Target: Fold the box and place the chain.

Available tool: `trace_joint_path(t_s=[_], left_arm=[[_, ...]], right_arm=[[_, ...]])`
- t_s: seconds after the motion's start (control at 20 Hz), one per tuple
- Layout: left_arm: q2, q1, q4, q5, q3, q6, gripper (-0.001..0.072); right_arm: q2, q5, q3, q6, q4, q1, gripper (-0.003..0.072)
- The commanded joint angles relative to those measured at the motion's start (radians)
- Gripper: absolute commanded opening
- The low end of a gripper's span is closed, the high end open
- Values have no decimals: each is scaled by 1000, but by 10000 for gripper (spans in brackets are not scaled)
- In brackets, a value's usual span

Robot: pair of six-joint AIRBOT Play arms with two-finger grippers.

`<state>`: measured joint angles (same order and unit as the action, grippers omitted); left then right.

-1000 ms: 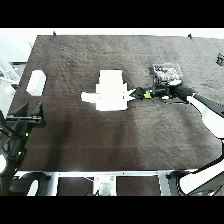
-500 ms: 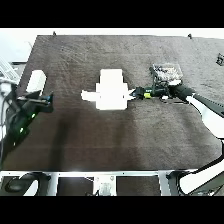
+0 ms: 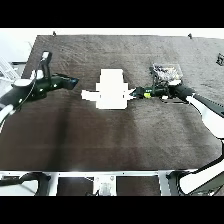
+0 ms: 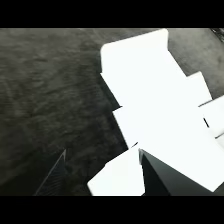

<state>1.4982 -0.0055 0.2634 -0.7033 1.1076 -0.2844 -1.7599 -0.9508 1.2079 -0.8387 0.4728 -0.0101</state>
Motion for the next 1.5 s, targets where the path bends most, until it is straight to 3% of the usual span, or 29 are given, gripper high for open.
trace_joint_path(t_s=[0.0,0.15,0.3,0.55,0.95,1.45], left_arm=[[204,1,212,-217,267,-278,528],[313,1,298,-359,471,-419,528],[422,1,337,-439,671,-538,528],[570,0,337,-558,889,-662,528],[636,-46,343,-485,915,-684,529],[708,-110,325,-467,915,-675,529]], right_arm=[[0,1,0,6,0,-1,10],[0,1,0,12,0,-1,10],[0,1,0,13,1,-1,10],[0,1,0,29,3,-1,10],[0,1,0,31,3,-1,10],[0,1,-1,55,3,-1,11]])
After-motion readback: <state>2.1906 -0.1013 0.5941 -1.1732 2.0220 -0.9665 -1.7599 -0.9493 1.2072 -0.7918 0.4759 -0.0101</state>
